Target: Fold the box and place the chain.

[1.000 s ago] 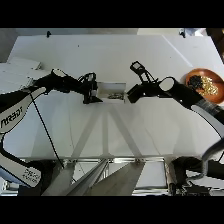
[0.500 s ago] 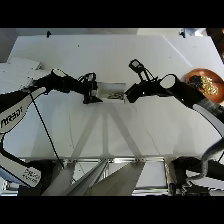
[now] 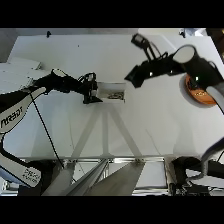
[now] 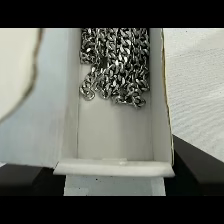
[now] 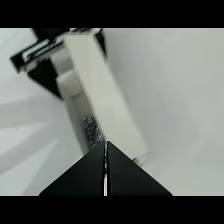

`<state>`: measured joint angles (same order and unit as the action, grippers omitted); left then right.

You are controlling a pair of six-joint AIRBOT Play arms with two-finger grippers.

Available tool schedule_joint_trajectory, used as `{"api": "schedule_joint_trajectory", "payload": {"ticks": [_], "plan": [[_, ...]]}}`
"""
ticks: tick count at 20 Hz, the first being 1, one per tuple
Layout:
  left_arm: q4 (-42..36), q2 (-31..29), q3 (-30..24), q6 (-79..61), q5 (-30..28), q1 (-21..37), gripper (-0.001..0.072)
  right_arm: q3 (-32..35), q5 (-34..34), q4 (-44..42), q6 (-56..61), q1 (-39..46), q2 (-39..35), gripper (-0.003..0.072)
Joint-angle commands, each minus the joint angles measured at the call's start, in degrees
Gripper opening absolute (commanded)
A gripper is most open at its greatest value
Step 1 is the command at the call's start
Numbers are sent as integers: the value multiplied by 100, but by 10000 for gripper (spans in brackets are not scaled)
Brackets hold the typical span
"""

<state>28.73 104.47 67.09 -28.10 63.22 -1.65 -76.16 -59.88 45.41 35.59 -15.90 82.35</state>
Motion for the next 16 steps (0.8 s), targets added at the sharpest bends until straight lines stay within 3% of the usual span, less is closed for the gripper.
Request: {"api": "schedule_joint_trajectory", "payload": {"ticks": [1,5,16], "plan": [[2,-2,0,0,-2,0,413,-1163,-188,-52,225,138,835,22],[2,-2,0,0,-2,0,413,-1521,179,-385,450,72,1812,285],[2,-2,0,0,-2,0,413,-1521,-256,-638,155,-339,2087,284]]}}
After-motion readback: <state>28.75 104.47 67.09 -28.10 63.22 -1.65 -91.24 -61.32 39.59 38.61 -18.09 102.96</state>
